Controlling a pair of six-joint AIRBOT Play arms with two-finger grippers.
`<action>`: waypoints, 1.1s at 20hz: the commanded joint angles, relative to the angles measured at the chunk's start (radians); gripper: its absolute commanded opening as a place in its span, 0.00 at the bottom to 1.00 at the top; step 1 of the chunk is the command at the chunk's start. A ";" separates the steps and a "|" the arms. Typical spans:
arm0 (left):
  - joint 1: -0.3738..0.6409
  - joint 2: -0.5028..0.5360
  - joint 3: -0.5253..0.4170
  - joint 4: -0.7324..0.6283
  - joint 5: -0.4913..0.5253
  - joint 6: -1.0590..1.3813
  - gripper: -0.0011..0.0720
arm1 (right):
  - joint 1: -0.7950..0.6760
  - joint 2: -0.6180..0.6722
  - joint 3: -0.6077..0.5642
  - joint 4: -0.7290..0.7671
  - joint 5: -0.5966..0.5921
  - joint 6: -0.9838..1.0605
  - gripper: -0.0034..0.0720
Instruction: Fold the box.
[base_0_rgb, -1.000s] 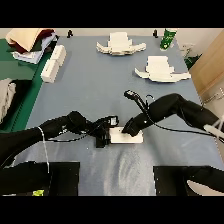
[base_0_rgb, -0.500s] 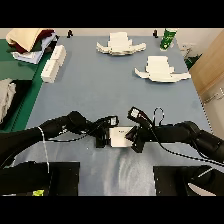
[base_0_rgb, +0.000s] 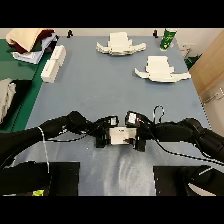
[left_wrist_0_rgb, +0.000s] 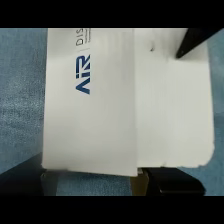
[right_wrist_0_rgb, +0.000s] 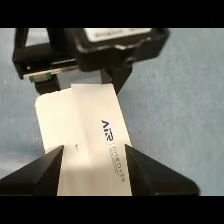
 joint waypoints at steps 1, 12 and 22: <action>0.000 0.001 0.000 0.000 0.000 0.000 0.73 | 0.002 -0.019 0.005 -0.005 -0.001 -0.143 0.84; 0.000 0.001 0.000 0.000 0.000 0.000 0.73 | 0.126 -0.085 0.005 -0.161 0.172 -0.266 0.84; 0.000 0.001 0.000 0.000 0.000 0.000 0.73 | 0.125 -0.052 0.013 -0.197 0.206 -0.266 0.82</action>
